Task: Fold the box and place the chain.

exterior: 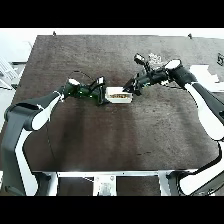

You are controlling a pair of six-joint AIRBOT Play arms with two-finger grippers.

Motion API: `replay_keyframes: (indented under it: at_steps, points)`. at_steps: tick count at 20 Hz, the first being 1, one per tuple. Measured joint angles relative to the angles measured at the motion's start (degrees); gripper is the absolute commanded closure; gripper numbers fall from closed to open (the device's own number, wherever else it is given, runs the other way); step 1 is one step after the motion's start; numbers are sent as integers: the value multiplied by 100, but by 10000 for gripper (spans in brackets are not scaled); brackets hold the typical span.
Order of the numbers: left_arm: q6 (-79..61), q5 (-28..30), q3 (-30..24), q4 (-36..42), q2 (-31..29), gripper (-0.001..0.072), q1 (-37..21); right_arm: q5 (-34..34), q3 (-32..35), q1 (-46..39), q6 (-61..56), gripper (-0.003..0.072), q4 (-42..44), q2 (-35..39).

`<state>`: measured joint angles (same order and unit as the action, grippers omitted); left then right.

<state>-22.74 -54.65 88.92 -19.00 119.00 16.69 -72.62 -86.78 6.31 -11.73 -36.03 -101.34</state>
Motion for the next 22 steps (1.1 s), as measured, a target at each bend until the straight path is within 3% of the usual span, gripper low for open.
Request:
replay_keyframes:
  at_steps: [9,15,16,18,22]
  points:
    - [-2,0,0,0,0,195,0,651,0,129,404,371,31,-17]
    - [0,0,0,0,0,195,0,619,0,142,472,369,33,-103]
    - [0,0,0,0,0,195,0,577,0,142,481,355,17,-129]
    - [0,2,0,0,0,195,0,533,0,142,485,243,-4,-179]
    - [-2,0,0,0,0,195,0,444,0,144,553,234,-20,-219]
